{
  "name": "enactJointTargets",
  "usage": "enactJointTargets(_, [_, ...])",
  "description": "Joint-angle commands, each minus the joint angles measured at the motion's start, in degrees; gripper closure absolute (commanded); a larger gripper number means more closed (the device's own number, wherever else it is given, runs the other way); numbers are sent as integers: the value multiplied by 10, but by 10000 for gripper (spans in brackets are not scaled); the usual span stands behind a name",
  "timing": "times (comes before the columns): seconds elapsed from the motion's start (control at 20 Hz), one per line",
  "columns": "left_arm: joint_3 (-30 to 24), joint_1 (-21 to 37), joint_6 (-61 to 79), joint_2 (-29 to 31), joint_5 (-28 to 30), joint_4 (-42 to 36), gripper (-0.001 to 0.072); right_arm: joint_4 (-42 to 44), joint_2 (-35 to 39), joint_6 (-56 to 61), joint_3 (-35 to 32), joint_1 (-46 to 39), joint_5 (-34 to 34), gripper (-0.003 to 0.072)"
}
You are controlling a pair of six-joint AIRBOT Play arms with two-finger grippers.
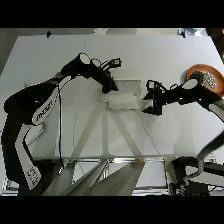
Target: Fold the box and place the chain.
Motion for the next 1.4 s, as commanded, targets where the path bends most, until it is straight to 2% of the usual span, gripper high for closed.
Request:
enactJointTargets(0.0, [0,0,0,0,0,0,702,27,-38,-32,0,8,-48,-10])
enactJointTargets(0.2, [0,0,0,0,0,0,702,75,-44,-29,0,10,-70,-10])
enactJointTargets(0.45, [0,0,0,0,0,0,702,61,-40,40,0,7,-78,-9])
enactJointTargets(0.65, [0,0,0,0,0,0,702,80,-16,45,1,-11,-80,-9])
enactJointTargets(1.05, [0,0,0,0,0,0,702,184,-16,-41,5,-22,-83,-9])
enactJointTargets(1.35, [0,0,0,0,0,0,702,179,-51,-47,54,-22,-82,-9])
